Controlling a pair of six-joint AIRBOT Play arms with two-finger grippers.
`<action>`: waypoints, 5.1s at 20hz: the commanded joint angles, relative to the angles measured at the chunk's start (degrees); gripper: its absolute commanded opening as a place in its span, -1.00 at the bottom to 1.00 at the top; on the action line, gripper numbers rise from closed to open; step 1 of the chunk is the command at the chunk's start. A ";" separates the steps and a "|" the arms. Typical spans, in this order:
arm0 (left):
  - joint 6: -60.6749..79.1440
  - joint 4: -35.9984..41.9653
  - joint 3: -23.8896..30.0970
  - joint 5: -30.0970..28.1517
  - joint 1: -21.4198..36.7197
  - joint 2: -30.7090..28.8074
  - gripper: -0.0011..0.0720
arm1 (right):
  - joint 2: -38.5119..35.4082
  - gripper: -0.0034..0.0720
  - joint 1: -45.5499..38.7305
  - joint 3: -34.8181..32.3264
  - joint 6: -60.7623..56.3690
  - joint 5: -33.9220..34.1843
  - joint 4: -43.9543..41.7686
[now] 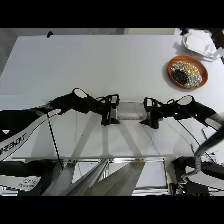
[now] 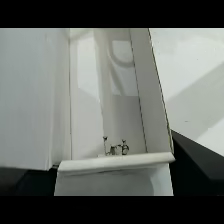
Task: Fold the box and place the chain.
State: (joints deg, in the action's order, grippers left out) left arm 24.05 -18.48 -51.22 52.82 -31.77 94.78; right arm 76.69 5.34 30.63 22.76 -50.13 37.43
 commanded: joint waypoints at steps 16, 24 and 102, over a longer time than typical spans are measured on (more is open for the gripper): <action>-6.51 -2.27 1.36 -3.28 -0.48 -0.87 0.93 | 0.00 0.30 0.02 -0.04 -0.22 -0.02 -0.15; -7.43 -1.95 1.36 -5.16 -1.27 -0.92 0.93 | 0.00 0.30 0.00 -0.04 -0.22 -0.02 -0.15; -7.78 -3.39 1.36 -5.84 -2.73 -1.03 -0.40 | -8.13 -0.88 -0.04 -0.04 -23.21 6.93 -4.83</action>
State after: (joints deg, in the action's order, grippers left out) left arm 16.27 -21.87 -49.87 47.03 -34.52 93.73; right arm 67.99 5.23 30.63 0.62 -40.97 29.43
